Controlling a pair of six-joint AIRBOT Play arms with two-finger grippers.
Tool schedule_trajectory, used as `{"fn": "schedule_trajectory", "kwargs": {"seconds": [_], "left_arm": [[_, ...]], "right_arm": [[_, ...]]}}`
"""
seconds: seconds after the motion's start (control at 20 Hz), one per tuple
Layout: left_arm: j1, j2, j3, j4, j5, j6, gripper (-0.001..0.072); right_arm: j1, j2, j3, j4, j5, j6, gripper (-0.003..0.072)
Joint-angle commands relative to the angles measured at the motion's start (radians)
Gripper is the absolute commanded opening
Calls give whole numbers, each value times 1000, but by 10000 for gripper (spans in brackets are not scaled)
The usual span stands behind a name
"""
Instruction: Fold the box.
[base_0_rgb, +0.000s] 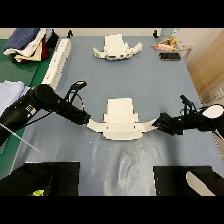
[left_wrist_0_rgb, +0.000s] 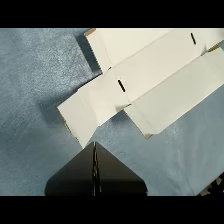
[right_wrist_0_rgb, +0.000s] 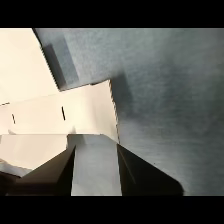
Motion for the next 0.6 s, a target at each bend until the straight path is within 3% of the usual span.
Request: {"fn": "schedule_trajectory", "kwargs": {"seconds": [0.0, 0.1, 0.2, 0.55], "left_arm": [[2, 1, -1, 1, -3, 0, 16], [2, 1, -1, 1, -2, -1, 16], [2, 1, -1, 1, -2, -1, 16], [2, 1, 0, 0, -3, -15, 17]], "right_arm": [[0, -69, 131, -101, 22, -10, 374], [0, -112, 201, -209, 45, 40, 364], [1, -187, 241, -212, 66, 27, 364], [2, -470, 261, 80, 214, -283, 329]]}}
